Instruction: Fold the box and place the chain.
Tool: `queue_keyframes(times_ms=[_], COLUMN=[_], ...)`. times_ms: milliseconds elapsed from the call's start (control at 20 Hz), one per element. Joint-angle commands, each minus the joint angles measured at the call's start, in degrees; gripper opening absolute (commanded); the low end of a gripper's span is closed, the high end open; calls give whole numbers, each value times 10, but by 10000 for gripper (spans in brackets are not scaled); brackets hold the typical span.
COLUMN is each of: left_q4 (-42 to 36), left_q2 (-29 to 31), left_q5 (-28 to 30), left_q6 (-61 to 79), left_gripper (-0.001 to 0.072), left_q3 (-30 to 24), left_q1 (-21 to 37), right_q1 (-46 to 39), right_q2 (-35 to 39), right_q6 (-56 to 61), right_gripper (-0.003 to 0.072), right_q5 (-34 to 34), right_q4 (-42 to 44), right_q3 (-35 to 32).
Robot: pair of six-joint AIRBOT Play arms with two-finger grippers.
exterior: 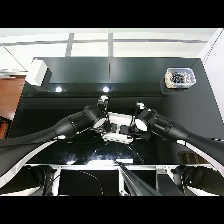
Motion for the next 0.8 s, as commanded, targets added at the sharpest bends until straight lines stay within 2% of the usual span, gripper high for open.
queue_keyframes(times_ms=[0, 350, 550, 750], left_q4=[0, 0, 0, 0], left_q2=[0, 0, 0, 0], left_q5=[4, 4, 13, 10], left_q6=[2, 2, 2, 3], left_gripper=[30, 30, 30, 29], left_q3=[0, 0, 0, 0], left_q1=[0, 0, 0, 0], right_q1=[0, 0, -5, -61], right_q2=[2, 41, 127, 218], right_q6=[0, -17, -43, -118], right_gripper=[275, 276, 275, 275], right_q5=[6, 24, 9, 77], right_q4=[-5, -41, -84, -151], right_q3=[6, 18, 20, 24])
